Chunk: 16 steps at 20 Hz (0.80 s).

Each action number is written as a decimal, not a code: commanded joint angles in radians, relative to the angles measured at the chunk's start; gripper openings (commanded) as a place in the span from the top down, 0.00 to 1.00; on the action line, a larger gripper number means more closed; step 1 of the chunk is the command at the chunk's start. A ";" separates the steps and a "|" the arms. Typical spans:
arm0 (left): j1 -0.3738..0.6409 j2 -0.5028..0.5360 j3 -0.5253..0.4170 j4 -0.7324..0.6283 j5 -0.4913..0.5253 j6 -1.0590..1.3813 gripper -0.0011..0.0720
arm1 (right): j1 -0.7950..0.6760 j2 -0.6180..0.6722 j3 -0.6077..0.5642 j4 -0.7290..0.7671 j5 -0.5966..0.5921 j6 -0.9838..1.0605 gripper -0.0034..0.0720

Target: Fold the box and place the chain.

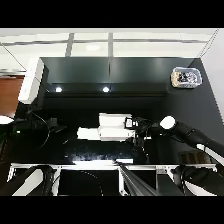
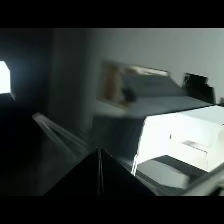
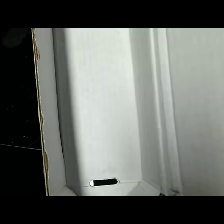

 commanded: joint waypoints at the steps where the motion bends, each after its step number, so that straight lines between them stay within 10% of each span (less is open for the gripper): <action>1: -0.039 -0.064 -0.059 -0.010 -0.011 -0.101 0.95 | 0.000 0.000 0.000 0.000 0.000 0.000 0.30; 16: -0.404 -0.162 -0.045 -0.182 0.151 -0.020 0.95 | 0.000 -0.001 0.000 0.000 0.000 0.000 0.30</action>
